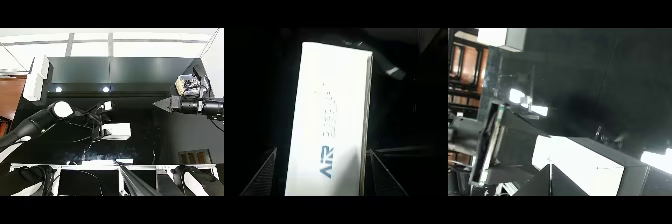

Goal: Fold the box and place the chain.

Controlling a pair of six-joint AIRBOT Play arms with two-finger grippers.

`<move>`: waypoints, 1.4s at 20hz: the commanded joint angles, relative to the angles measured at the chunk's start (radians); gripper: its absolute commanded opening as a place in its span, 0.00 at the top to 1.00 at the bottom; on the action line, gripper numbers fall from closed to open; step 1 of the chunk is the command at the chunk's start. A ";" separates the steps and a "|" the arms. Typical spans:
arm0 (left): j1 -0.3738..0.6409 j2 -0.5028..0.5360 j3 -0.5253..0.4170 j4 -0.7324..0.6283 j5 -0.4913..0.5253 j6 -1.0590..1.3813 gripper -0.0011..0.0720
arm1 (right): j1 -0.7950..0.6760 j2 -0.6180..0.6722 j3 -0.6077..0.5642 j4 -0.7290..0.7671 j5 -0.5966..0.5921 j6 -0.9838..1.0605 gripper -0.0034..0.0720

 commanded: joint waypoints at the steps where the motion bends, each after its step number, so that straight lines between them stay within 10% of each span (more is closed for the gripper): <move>1: -0.009 -0.057 0.019 -0.037 0.014 -0.016 0.01 | -0.001 0.000 0.001 0.000 0.002 0.000 0.93; 15: -0.049 -0.097 0.019 -0.037 -0.029 0.019 0.01 | -0.001 0.000 0.001 -0.044 0.002 0.000 0.93; 28: -0.203 -0.180 0.019 0.154 0.141 -0.031 0.02 | -0.001 0.000 0.001 -0.044 0.005 0.001 0.93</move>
